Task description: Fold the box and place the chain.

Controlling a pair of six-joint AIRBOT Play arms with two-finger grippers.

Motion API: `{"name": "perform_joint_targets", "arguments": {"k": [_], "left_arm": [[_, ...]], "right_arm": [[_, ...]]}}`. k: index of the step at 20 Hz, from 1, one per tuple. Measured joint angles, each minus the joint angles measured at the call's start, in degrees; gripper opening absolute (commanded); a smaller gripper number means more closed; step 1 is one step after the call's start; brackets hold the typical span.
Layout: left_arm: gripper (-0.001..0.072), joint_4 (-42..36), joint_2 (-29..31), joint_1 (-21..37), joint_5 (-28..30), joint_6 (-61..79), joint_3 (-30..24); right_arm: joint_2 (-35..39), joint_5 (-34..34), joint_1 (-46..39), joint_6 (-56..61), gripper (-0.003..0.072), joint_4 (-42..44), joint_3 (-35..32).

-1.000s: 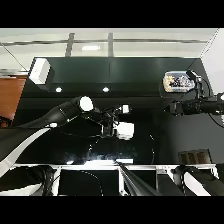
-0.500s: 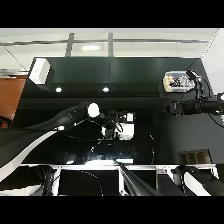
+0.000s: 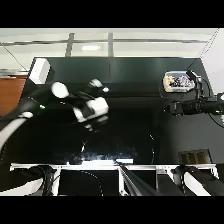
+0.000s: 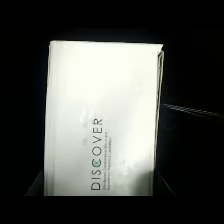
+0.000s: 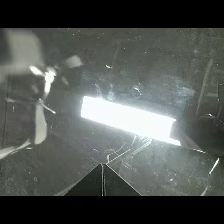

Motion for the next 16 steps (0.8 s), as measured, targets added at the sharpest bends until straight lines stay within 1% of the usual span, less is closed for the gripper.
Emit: {"name": "perform_joint_targets", "arguments": {"k": [3,6,8,10,11,13,16], "left_arm": [[0.0289,2.8,1.0,15.5,-1.3,-8.3,0.0],[0.0289,3.1,1.2,30.3,-1.0,-14.1,0.0],[0.0289,2.0,0.8,37.7,0.6,-16.0,0.0],[0.0289,1.4,0.0,42.5,3.0,-16.4,0.1],[0.0289,1.3,-0.6,43.9,4.6,-15.6,0.3],[0.0289,0.7,-2.6,45.2,6.9,-12.7,1.2],[0.0289,0.5,-7.0,45.2,9.3,-9.1,4.3]], "right_arm": [[0.0,-0.2,0.0,0.5,0.001,0.0,0.0],[0.0,-0.8,0.0,1.1,0.001,0.0,0.0],[0.0,-1.2,0.0,1.8,0.001,0.1,0.0],[0.0,-1.6,0.1,2.4,0.001,0.2,0.0],[0.0,-1.9,0.1,2.6,0.001,0.2,0.0],[0.0,-2.4,0.2,3.1,0.001,0.7,0.0],[0.0,-3.2,0.3,3.7,0.001,1.9,0.0]]}}
